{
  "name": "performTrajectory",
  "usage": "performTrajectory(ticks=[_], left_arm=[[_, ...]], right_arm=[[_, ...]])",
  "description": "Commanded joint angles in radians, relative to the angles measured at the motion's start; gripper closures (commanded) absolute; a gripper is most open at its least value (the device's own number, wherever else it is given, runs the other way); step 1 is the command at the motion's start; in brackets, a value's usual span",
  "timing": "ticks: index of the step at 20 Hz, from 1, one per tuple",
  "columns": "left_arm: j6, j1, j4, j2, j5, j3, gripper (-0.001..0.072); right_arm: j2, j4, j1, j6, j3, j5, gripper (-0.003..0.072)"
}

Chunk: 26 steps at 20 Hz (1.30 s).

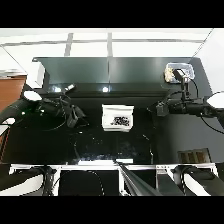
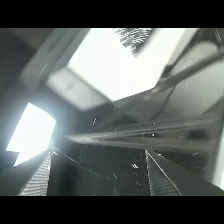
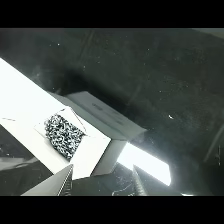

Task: Fold the box and place the chain.

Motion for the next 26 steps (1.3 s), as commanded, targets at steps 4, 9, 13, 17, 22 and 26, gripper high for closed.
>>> performTrajectory(ticks=[4, 9, 13, 17, 22, 26], left_arm=[[0.525, -0.105, -0.056, -0.026, 0.194, 0.021, -0.0011], [0.521, -0.144, -0.02, -0.088, 0.219, 0.051, -0.0005], [0.481, -0.195, -0.034, -0.117, 0.146, 0.074, -0.0005], [0.453, -0.242, -0.099, -0.15, 0.19, 0.084, -0.0003], [0.438, -0.247, -0.106, -0.155, 0.208, 0.088, -0.0003], [0.438, -0.277, -0.055, -0.155, 0.206, 0.09, -0.0003]], right_arm=[[0.001, 0.0, 0.0, 0.013, 0.001, -0.027, 0.0262], [0.001, 0.001, 0.0, 0.013, 0.001, -0.039, 0.0262], [0.001, 0.002, 0.0, 0.013, 0.001, -0.039, 0.0262], [0.001, 0.003, 0.002, 0.013, 0.001, -0.038, 0.0262], [0.0, 0.003, 0.002, 0.013, 0.001, -0.038, 0.0262], [0.0, 0.003, 0.002, 0.013, 0.001, -0.043, 0.0262]])
